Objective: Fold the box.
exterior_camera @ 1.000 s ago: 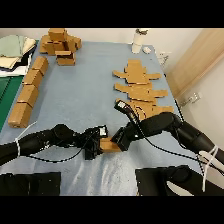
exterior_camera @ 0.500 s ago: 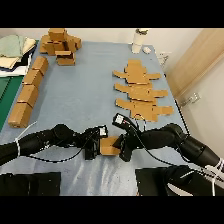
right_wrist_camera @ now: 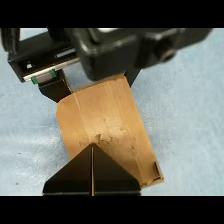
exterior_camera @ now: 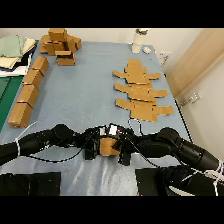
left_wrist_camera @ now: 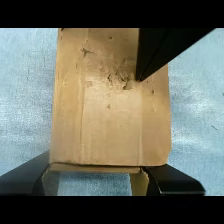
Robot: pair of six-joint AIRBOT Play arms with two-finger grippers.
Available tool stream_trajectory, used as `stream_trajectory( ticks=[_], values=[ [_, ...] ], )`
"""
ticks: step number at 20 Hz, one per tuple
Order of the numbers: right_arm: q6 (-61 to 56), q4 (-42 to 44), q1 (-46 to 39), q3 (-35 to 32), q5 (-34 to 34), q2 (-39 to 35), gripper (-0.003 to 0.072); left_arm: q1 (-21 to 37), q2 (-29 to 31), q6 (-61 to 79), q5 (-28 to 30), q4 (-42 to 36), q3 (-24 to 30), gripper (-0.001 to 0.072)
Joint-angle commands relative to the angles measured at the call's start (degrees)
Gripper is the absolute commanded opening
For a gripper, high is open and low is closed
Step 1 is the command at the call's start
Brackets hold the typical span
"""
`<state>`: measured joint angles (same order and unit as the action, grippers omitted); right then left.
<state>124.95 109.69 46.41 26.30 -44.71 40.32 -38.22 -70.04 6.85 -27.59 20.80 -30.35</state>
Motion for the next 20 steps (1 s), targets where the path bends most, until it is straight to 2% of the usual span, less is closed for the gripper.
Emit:
stream_trajectory(
  ticks=[1,2,3,4,5,15,20],
  values=[
    [-0.46,-4.13,0.87,0.00,1.16,-0.17,0.0004,-0.02,-0.02,0.00,0.00,0.00,-0.07,0.0478],
    [-0.46,-4.48,0.87,0.00,1.14,-0.52,0.0009,-0.02,-0.02,0.00,0.00,0.00,-0.07,0.0478],
    [-0.44,-4.46,0.87,0.00,1.16,-1.07,0.0121,-0.02,-0.02,0.00,0.00,0.00,-0.07,0.0478],
    [-0.39,-4.46,0.87,0.00,1.09,-1.62,0.0306,-0.02,-0.02,0.00,0.00,0.00,-0.07,0.0478],
    [0.31,-4.46,0.87,0.00,1.05,-2.14,0.0405,-0.02,-0.02,0.00,0.00,0.00,-0.07,0.0478],
    [7.65,-7.52,2.10,0.02,-1.44,-2.99,0.0413,-0.02,-0.02,0.00,0.00,0.00,-0.07,0.0478],
    [7.96,-16.79,8.17,0.04,1.29,-2.99,0.0414,-0.02,-0.02,0.00,0.00,0.00,-0.07,0.0478]
  ],
)
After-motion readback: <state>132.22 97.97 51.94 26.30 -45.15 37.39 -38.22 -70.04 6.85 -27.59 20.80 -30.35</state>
